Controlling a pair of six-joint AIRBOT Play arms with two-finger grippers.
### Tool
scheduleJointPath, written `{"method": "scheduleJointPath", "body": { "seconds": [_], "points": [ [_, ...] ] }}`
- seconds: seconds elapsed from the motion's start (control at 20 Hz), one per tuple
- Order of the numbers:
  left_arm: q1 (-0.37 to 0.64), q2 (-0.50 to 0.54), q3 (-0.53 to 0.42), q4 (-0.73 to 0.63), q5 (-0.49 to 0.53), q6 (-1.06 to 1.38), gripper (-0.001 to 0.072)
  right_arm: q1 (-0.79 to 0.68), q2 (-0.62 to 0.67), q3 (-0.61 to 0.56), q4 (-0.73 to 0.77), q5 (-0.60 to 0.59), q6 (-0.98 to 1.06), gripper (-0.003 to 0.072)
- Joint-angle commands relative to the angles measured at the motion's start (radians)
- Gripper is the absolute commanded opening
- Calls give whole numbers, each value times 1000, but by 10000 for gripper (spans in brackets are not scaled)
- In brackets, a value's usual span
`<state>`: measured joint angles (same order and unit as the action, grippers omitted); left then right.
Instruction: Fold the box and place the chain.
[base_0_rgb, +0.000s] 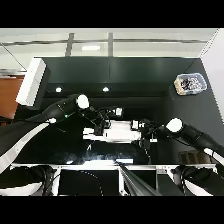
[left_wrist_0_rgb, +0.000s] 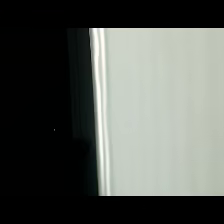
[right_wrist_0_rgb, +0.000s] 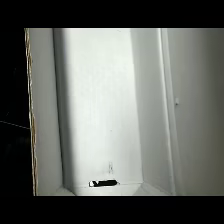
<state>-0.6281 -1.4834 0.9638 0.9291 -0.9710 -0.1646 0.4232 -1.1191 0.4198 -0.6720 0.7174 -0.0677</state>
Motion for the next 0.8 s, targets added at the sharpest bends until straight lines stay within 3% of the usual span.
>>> {"method": "scheduleJointPath", "body": {
  "seconds": [0.0,0.75],
  "points": [
    [0,0,0,2,1,0,24,0,34,0,-27,5,-1,637],
    [0,0,0,5,-2,-27,24,1,42,0,43,-7,-61,636]
  ]
}}
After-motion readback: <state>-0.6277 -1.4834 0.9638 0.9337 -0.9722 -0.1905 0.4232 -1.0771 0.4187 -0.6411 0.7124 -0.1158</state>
